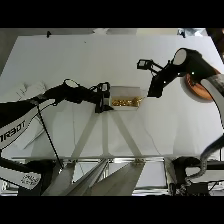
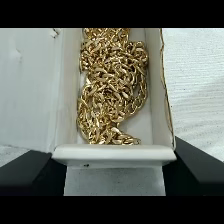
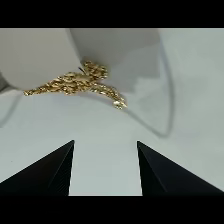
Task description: Fold the box and place the chain.
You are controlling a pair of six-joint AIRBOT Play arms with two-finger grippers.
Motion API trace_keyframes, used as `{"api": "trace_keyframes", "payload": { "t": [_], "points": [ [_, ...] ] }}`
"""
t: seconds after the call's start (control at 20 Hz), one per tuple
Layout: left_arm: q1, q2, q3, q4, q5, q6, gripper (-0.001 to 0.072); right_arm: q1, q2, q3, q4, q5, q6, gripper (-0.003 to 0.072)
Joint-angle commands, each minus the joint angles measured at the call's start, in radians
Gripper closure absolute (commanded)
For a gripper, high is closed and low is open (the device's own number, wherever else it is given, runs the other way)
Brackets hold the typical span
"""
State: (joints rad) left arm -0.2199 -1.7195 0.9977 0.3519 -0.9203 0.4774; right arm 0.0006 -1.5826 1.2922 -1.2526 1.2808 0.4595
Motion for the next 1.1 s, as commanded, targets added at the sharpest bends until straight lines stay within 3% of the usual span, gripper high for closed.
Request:
{"api": "trace_keyframes", "payload": {
  "t": [0.0, 0.35, 0.7, 0.75, 0.85, 1.05],
  "points": [
    [0.000, 0.000, 0.001, 0.000, 0.000, 0.000, 0.0554, -0.006, -0.095, -0.003, 0.064, 0.012, -0.116, 0.0224],
    [0.000, 0.000, 0.001, 0.000, 0.000, 0.000, 0.0554, -0.006, -0.143, -0.003, 0.197, 0.000, -0.282, 0.0224],
    [0.000, 0.000, 0.001, 0.000, 0.000, 0.000, 0.0554, 0.014, -0.160, -0.003, 0.206, -0.028, -0.286, 0.0234],
    [0.000, 0.000, 0.001, 0.000, 0.000, 0.000, 0.0554, 0.026, -0.168, -0.003, 0.205, -0.029, -0.286, 0.0342],
    [0.000, 0.000, 0.001, 0.000, 0.000, 0.000, 0.0554, 0.049, -0.180, -0.003, 0.166, -0.027, -0.285, 0.0669],
    [0.000, 0.000, 0.001, 0.000, 0.000, 0.000, 0.0554, 0.059, -0.171, -0.002, -0.014, 0.009, -0.182, 0.0677]
  ]
}}
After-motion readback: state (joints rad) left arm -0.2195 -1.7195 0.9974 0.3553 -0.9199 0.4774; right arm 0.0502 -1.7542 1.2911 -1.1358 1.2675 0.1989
